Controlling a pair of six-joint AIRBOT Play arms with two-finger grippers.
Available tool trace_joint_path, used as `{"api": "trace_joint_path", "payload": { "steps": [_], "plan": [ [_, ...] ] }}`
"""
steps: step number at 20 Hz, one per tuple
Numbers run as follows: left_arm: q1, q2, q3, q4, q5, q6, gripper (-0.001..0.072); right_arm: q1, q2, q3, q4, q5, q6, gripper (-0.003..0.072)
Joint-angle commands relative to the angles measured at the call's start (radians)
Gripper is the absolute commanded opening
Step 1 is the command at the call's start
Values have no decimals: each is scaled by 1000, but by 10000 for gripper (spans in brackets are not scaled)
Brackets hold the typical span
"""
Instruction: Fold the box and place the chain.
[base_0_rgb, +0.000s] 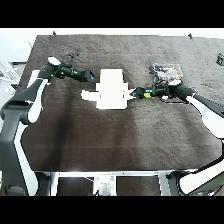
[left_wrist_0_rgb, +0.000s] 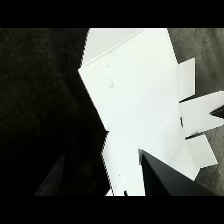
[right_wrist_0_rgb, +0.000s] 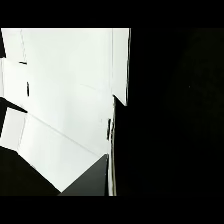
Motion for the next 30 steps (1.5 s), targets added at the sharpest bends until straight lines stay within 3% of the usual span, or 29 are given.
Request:
{"api": "trace_joint_path", "payload": {
  "steps": [1, 8, 16, 22, 23, 30],
  "plan": [
    [-18, -22, 1, -12, 5, 11, 529, 1, 0, -1, 0, 1, -8, 11],
    [-44, -57, 1, -36, 4, 31, 528, 1, 0, -1, 0, 1, -11, 11],
    [-44, -93, 1, -164, -5, 110, 527, 1, 0, -2, 0, 0, -15, 11],
    [-44, -106, 1, -164, -10, 111, 526, 1, 0, -2, 0, 0, -18, 11],
    [-44, -110, 1, -164, -13, 112, 473, 1, 0, -2, 0, 0, -18, 11],
    [-44, -113, 1, -166, -13, 124, 465, 1, 0, -2, 0, 0, -19, 12]
  ]
}}
